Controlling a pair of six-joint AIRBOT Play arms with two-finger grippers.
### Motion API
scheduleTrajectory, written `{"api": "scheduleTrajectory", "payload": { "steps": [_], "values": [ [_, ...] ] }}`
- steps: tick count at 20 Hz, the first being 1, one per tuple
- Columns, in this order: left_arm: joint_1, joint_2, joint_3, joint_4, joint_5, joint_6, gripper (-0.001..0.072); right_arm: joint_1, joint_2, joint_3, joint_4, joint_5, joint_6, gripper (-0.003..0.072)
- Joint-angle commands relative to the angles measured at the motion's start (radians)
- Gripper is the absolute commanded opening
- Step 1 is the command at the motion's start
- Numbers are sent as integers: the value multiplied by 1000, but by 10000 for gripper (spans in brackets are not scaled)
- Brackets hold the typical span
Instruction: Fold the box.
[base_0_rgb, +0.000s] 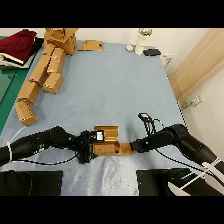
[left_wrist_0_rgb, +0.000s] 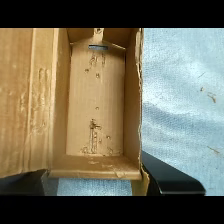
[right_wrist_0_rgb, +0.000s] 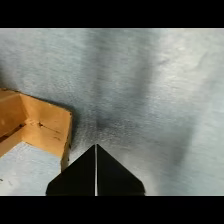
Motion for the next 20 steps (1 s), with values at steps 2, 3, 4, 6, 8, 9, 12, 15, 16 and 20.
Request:
{"api": "scheduleTrajectory", "payload": {
  "steps": [2,3,4,6,8,9,12,15,16,20],
  "values": [
    [0,0,1,0,0,0,489,13,-3,-23,64,31,-23,3],
    [0,0,1,0,0,0,488,13,-3,-31,77,33,-23,3],
    [0,0,1,0,0,0,488,13,-3,-34,99,35,-39,3],
    [0,0,1,0,0,0,489,13,-2,-33,169,40,-85,3],
    [0,0,1,0,0,0,488,13,3,-32,252,43,-131,3],
    [0,0,1,0,0,0,488,13,10,-27,272,43,-143,3],
    [0,0,1,0,0,0,488,13,48,8,296,39,-142,3],
    [0,0,1,0,0,0,488,13,67,47,296,37,-140,23],
    [0,0,1,0,0,0,489,13,64,51,296,39,-140,133],
    [0,0,1,0,0,0,488,13,54,52,296,39,-140,247]
  ]
}}
